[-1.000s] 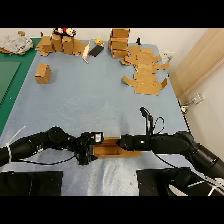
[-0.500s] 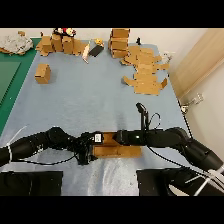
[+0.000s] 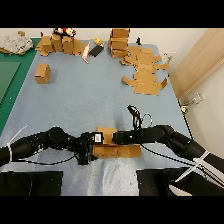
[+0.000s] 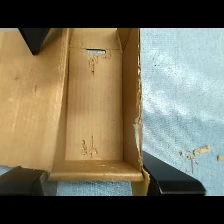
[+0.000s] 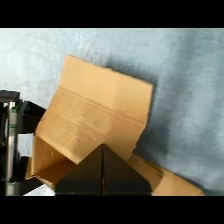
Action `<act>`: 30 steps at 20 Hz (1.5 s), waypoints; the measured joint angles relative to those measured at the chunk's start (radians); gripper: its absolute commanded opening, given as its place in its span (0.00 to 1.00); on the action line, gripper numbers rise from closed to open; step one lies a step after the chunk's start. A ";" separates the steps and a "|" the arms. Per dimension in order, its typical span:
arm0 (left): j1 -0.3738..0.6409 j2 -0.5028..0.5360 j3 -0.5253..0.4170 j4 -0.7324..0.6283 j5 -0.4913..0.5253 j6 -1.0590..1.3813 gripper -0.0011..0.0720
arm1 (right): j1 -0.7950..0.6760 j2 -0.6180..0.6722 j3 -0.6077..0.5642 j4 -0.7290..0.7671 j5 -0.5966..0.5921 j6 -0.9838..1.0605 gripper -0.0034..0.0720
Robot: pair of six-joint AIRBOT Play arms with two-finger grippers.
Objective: Fold the box.
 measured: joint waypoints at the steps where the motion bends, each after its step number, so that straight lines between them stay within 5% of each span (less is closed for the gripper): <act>1: 0.000 0.000 0.000 0.000 0.000 0.000 0.73 | 0.000 -0.004 0.000 -0.005 0.000 -0.005 0.05; 18: 0.000 0.000 0.000 0.001 0.000 0.002 0.73 | 0.000 0.034 0.030 -0.156 0.016 -0.043 0.05; 23: 0.000 0.000 0.001 0.001 -0.001 0.003 0.73 | 0.001 0.209 0.062 -0.314 -0.156 -0.050 0.05; 24: 0.000 0.000 0.001 0.001 -0.001 0.003 0.73 | 0.001 0.246 0.064 -0.336 -0.215 -0.083 0.08; 26: 0.000 0.000 0.001 0.001 -0.001 0.003 0.73 | 0.002 0.312 0.065 -0.349 -0.354 -0.180 0.64; 27: 0.000 0.000 0.001 0.001 0.000 0.003 0.73 | 0.002 0.335 0.064 -0.349 -0.414 -0.226 0.73; 30: 0.000 0.000 0.000 0.000 0.000 0.003 0.73 | 0.002 0.364 0.047 -0.344 -0.513 -0.369 0.74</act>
